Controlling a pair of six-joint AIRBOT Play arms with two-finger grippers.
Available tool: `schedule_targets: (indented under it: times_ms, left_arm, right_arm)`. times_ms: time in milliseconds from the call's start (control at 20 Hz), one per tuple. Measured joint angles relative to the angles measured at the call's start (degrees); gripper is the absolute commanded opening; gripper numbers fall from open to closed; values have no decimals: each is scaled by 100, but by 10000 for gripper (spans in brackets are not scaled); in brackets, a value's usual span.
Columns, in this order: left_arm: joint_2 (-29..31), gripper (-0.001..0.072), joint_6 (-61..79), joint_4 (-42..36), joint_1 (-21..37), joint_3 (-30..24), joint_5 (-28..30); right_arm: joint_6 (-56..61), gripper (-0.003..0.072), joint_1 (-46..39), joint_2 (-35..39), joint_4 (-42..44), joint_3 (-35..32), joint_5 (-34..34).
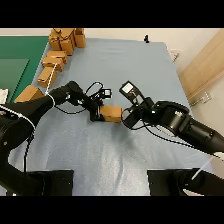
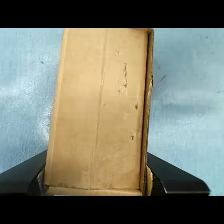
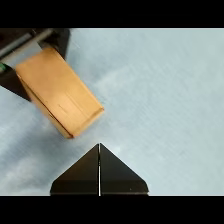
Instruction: Fold the box.
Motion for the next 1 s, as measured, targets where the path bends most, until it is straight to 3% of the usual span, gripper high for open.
schedule_targets:
  times_ms: [50,100,650,1000]
  left_arm:
    - [17,447,-9,15,0,4,0]
    - [35,418,-20,20,0,4,9]
    - [234,415,-385,-70,101,234,-313]
    - [713,390,-1827,127,914,734,-291]
  right_arm:
    - [87,6,0,131,-98,-70,111]
    - [166,6,0,249,-173,-144,199]
    - [514,6,-192,1139,-485,-791,710]
    - [564,6,-737,1379,-503,-977,782]
